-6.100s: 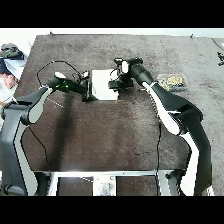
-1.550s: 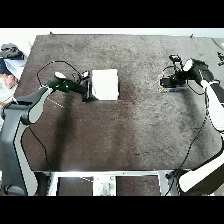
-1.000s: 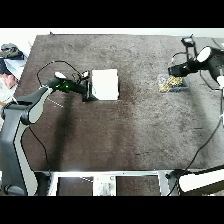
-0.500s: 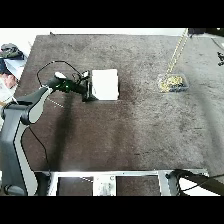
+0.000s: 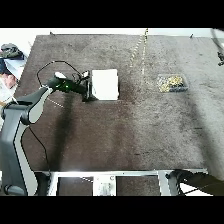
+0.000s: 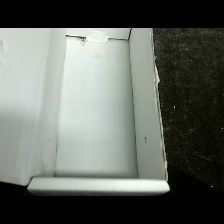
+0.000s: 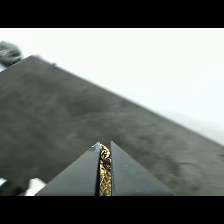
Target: Fold the box and place the chain.
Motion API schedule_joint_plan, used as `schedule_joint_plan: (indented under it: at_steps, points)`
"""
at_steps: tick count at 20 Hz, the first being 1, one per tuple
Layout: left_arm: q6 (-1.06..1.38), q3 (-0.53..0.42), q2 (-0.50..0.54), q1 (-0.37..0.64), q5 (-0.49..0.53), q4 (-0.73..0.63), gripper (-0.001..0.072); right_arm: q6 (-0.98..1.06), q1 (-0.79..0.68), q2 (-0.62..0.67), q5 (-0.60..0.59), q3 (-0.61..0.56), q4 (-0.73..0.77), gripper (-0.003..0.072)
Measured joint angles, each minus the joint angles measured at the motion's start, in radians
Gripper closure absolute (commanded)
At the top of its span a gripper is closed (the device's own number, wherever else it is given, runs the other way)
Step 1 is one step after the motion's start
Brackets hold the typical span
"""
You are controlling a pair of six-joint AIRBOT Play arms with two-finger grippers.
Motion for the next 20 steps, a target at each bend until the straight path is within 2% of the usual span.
schedule_joint_plan:
  at_steps: [6, 13, 14, 15, 16, 17, 20]
  points:
    - [0.0, 0.0, 0.0, 0.0, 0.0, 0.0, 0.0365, 0.001, 0.136, -0.14, 0.001, 0.002, 0.002, 0.0693]
    - [0.0, 0.0, 0.0, 0.0, 0.0, 0.0, 0.0365, 0.024, 0.173, -0.305, 0.05, -0.021, -0.001, 0.0692]
    - [0.0, 0.0, 0.0, 0.0, 0.0, 0.0, 0.0365, 0.029, 0.173, -0.325, 0.054, -0.03, -0.004, 0.0566]
    - [0.0, 0.0, 0.0, 0.0, 0.0, 0.0, 0.0365, 0.035, 0.173, -0.341, 0.058, -0.04, -0.008, 0.0357]
    - [0.0, 0.0, 0.0, 0.0, 0.0, 0.0, 0.0365, 0.042, 0.173, -0.354, 0.066, -0.053, -0.026, 0.0368]
    - [0.0, 0.0, 0.0, 0.0, 0.0, 0.0, 0.0365, 0.058, 0.168, -0.363, 0.079, -0.066, -0.047, 0.0413]
    - [0.0, 0.0, 0.0, 0.0, 0.0, 0.0, 0.0365, 0.124, 0.108, -0.35, 0.134, -0.13, -0.127, 0.0407]
